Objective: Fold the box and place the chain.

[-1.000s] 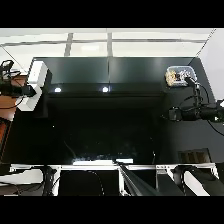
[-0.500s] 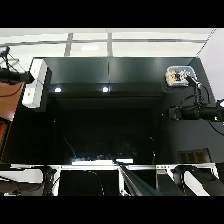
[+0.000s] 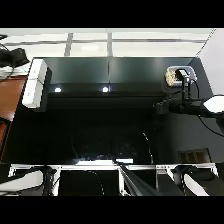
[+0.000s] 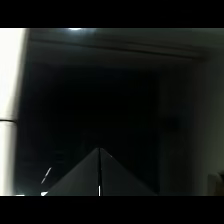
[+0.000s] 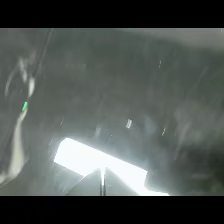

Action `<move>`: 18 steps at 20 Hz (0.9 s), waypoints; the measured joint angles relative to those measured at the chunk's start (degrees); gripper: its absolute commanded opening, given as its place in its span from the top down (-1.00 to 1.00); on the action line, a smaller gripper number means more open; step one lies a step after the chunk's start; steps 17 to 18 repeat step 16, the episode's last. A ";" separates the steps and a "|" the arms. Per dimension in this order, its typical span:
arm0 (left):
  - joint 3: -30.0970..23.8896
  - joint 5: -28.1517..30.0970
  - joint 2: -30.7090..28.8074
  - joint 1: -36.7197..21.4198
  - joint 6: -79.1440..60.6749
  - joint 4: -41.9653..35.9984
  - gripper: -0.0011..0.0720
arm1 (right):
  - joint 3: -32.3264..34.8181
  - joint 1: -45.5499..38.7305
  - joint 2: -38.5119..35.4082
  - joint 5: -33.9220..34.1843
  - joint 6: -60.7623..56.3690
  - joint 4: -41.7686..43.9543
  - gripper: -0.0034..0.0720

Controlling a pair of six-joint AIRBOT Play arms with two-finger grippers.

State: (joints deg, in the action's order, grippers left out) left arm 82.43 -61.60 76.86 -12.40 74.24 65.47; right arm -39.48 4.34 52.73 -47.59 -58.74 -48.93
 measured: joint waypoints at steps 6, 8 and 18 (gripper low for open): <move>-30.51 14.14 -22.32 12.22 -3.56 -1.81 0.90 | 0.02 3.34 0.61 8.98 0.17 -7.72 0.87; -38.29 18.32 -28.52 13.64 -3.87 -1.42 0.90 | 0.00 3.54 0.66 9.90 0.17 -8.52 0.87; -48.72 23.54 -36.98 15.15 -4.24 -1.86 0.90 | 0.00 3.78 0.70 10.91 0.20 -9.64 0.86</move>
